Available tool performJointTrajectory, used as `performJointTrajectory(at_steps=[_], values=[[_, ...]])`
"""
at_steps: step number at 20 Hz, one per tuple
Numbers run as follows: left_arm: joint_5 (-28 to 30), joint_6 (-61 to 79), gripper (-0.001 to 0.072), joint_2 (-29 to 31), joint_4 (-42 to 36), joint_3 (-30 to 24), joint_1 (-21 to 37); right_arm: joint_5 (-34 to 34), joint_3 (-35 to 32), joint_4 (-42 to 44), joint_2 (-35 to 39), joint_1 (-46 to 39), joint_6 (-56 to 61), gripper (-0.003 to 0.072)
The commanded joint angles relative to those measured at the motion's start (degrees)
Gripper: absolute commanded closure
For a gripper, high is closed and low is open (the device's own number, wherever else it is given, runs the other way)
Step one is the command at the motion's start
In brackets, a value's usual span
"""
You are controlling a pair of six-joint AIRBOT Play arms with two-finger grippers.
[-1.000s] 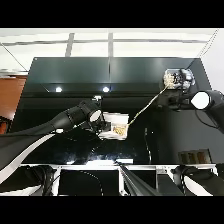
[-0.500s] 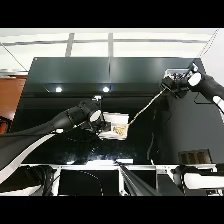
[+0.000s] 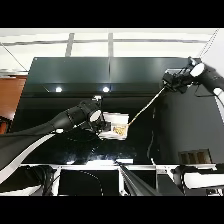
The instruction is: Fold the box and place the chain.
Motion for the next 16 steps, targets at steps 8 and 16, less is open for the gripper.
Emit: performJointTrajectory(at_steps=[8, 16], values=[[0.0, 0.0, 0.0679, 0.0, 0.0, 0.0, 0.0, 26.5, 0.4, 9.8, 40.3, 1.1, -22.1, 0.0674], [-0.1, 0.0, 0.0679, 0.0, 0.0, 0.0, 0.0, 33.1, -5.2, 17.1, 46.5, 15.2, -20.1, 0.0673]])
